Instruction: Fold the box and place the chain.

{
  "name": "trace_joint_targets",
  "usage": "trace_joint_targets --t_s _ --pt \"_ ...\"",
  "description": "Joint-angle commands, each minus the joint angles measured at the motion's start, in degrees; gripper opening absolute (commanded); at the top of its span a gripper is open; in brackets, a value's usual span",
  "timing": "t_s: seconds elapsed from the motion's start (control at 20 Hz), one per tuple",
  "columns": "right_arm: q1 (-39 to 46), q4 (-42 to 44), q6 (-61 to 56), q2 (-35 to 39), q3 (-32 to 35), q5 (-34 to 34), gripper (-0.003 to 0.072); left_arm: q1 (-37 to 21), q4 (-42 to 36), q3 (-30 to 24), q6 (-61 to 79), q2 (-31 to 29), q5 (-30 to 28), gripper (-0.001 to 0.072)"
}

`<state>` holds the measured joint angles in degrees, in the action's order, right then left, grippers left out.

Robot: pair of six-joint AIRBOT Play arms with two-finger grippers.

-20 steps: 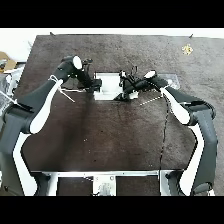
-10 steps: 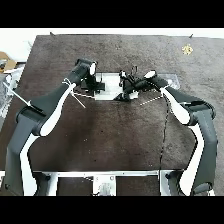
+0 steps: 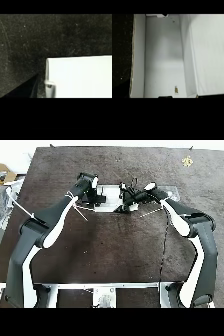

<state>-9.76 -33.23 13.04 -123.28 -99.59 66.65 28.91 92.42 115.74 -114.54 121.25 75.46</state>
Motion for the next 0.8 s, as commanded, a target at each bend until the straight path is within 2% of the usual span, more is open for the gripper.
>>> trace_joint_targets --t_s 0.0,0.1,0.15,0.45,0.5,0.55,0.75 --pt "0.02 0.0 0.0 -0.02 -0.02 0.02 0.0508 0.7 0.22 0.07 -0.7 0.52 -0.44 0.0166" --pt "0.02 0.0 0.0 -0.02 -0.02 0.02 0.0508 0.68 0.22 0.09 -0.74 0.52 -0.44 0.015" --pt "0.02 0.0 0.0 -0.02 -0.02 0.02 0.0508 0.68 0.22 0.07 -0.72 0.55 -0.39 0.001" --pt "0.02 0.0 0.0 -0.02 -0.02 0.02 0.0508 0.68 -0.17 0.09 -0.7 0.52 -0.07 0.0027" --pt "0.02 0.0 0.0 -0.02 -0.02 0.02 0.0508 0.68 -0.33 0.09 -0.22 0.35 -0.57 0.0307" --pt "0.02 0.0 0.0 -0.02 -0.02 0.02 0.0509 0.68 -0.63 0.09 1.22 0.15 -0.98 0.0555" --pt "0.02 0.0 0.0 -0.02 -0.02 0.02 0.0508 0.68 -2.08 0.24 5.33 -1.9 -0.22 0.0544"
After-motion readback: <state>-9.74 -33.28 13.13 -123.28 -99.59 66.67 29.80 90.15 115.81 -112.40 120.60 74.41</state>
